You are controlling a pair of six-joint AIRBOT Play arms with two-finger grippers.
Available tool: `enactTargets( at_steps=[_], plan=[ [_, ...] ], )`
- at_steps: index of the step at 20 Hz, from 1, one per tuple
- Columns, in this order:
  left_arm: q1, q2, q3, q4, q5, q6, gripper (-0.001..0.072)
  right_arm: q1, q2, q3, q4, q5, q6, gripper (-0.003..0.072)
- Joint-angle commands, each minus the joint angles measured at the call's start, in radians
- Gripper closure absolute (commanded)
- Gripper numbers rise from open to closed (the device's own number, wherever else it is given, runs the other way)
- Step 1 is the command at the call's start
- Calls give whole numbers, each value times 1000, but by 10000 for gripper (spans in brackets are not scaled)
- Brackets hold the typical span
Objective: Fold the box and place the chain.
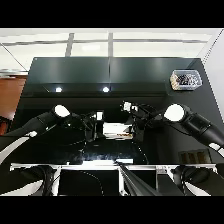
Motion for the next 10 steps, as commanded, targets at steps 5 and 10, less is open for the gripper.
enactTargets(
  at_steps=[5,10],
  plan=[
    [-1,-1,0,0,0,-1,347,1,-13,0,-2,-3,0,455],
    [-1,-1,0,0,0,-1,347,1,-13,0,-1,5,1,454]
  ],
)
